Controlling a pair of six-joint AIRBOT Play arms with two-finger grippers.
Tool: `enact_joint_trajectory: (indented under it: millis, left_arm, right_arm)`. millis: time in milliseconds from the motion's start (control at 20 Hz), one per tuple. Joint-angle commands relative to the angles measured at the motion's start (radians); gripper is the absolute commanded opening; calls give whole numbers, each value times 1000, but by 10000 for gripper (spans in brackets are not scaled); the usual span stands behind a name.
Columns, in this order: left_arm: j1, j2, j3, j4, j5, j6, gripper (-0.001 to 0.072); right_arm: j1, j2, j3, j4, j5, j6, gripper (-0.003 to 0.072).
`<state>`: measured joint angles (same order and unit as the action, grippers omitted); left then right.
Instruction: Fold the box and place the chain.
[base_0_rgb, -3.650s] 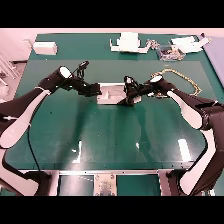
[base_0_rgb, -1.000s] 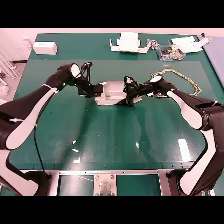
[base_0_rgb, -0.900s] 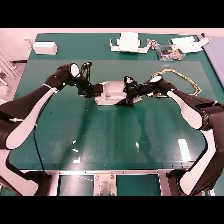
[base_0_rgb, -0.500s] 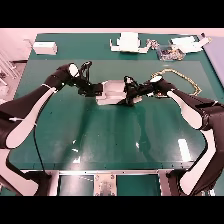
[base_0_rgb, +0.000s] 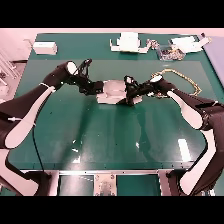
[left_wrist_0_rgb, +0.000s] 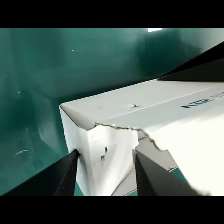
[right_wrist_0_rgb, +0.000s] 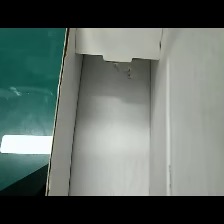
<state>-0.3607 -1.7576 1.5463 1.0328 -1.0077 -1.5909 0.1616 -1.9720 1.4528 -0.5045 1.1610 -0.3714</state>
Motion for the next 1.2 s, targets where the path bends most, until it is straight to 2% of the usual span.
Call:
enact_joint_trajectory:
  millis: [0, 200, 350, 700, 1150]
  left_arm:
    - [10, 6, 8, -22, -23, 13, 436]
    - [27, 6, 12, -18, -46, 16, 436]
    - [44, 6, 12, -70, -40, 63, 436]
    - [50, 4, 9, -7, -97, 17, 436]
    - [17, -34, 10, 2, -47, -32, 436]
  right_arm:
    - [1, 0, 0, -2, 0, 1, 592]
    - [1, 0, 0, -2, 0, 1, 592]
    - [1, 0, 0, -2, 0, 1, 592]
    - [1, 0, 0, -2, 0, 1, 593]
    - [1, 0, 0, -2, 0, 1, 592]
